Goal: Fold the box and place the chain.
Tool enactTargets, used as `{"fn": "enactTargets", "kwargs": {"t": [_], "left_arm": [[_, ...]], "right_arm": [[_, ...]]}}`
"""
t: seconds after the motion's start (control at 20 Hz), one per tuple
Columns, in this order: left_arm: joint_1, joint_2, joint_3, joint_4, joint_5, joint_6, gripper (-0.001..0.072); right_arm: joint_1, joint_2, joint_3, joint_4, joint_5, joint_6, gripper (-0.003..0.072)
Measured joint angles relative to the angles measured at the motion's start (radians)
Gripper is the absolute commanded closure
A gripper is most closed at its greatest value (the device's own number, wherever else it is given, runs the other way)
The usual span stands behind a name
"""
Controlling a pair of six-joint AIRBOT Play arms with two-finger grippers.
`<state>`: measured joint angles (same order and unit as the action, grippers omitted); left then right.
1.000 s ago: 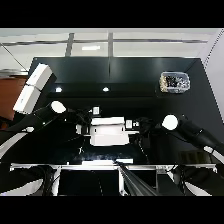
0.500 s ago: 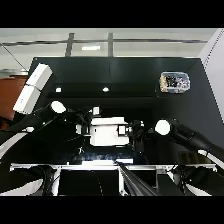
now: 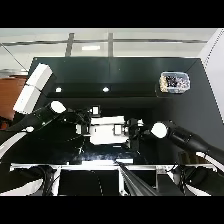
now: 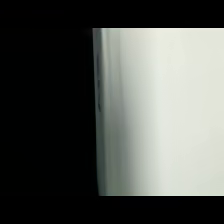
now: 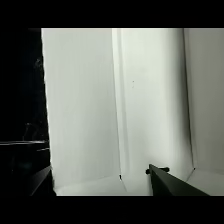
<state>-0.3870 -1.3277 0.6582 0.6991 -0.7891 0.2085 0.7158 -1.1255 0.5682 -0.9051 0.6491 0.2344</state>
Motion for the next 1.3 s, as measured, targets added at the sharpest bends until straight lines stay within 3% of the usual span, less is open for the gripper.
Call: {"fn": "enactTargets", "kwargs": {"t": [0.6,1.0,1.3], "left_arm": [[0.000,0.003,0.000,-0.008,-0.024,-0.005,0.0680],[0.000,0.003,0.000,-0.018,-0.032,-0.006,0.0680],[0.000,0.003,0.000,-0.019,-0.032,-0.007,0.0681]], "right_arm": [[0.000,0.110,0.004,-0.095,-0.101,0.227,-0.0013],[-0.015,0.082,0.004,-0.092,-0.194,0.252,-0.0014],[-0.092,0.073,0.004,-0.023,-0.143,0.165,-0.0013]]}}
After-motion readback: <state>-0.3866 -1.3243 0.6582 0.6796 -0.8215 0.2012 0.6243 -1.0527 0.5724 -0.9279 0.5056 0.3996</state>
